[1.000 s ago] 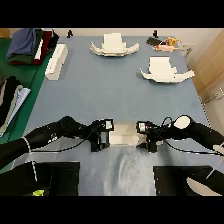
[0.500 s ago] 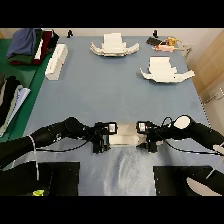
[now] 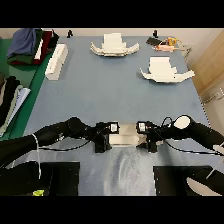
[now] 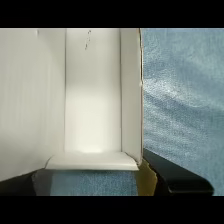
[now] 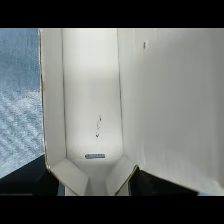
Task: Fold the box.
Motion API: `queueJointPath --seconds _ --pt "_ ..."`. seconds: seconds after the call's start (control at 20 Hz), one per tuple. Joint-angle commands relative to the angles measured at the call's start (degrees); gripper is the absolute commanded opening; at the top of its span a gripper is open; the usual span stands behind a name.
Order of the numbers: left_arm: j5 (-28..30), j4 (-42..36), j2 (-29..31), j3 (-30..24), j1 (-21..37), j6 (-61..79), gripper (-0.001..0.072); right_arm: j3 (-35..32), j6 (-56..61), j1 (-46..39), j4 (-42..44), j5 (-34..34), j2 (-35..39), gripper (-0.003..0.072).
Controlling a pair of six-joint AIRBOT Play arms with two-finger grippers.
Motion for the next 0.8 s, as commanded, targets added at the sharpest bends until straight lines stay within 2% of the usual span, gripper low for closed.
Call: queueJointPath --seconds 0.0,0.05,0.1,0.4,0.45,0.5,0.55,0.75 --pt "0.1 -0.3 -0.3 0.3 0.0 -1.6 0.0674 0.0 0.0 0.0 0.0 0.0 0.0 0.0512" --pt "-0.1 -0.2 -0.4 0.3 0.0 -1.9 0.0506 0.0 0.0 0.0 0.0 0.0 0.0 0.0512" --pt "-0.2 0.0 -0.5 0.3 0.0 -1.9 0.0429 0.0 0.0 0.0 0.0 0.0 0.0 0.0512" --pt "-0.5 0.2 -0.5 0.3 0.0 -1.9 0.0428 0.0 0.0 0.0 0.0 0.0 0.0 0.0512" --pt "-0.5 0.2 -0.5 0.3 0.0 -1.9 0.0432 0.0 0.0 0.0 0.0 0.0 0.0 0.0512" --pt "-0.6 0.2 -0.5 0.3 0.0 -1.9 0.0611 0.0 0.0 0.0 0.0 0.0 0.0 0.0512" --pt "-0.5 0.2 -0.5 0.3 0.0 -2.2 0.0706 0.0 0.0 0.0 0.0 0.0 0.0 0.0512" --pt "-0.5 0.2 -0.5 0.2 0.0 -2.9 0.0706 0.0 0.0 0.0 0.0 0.0 0.0 0.0513"
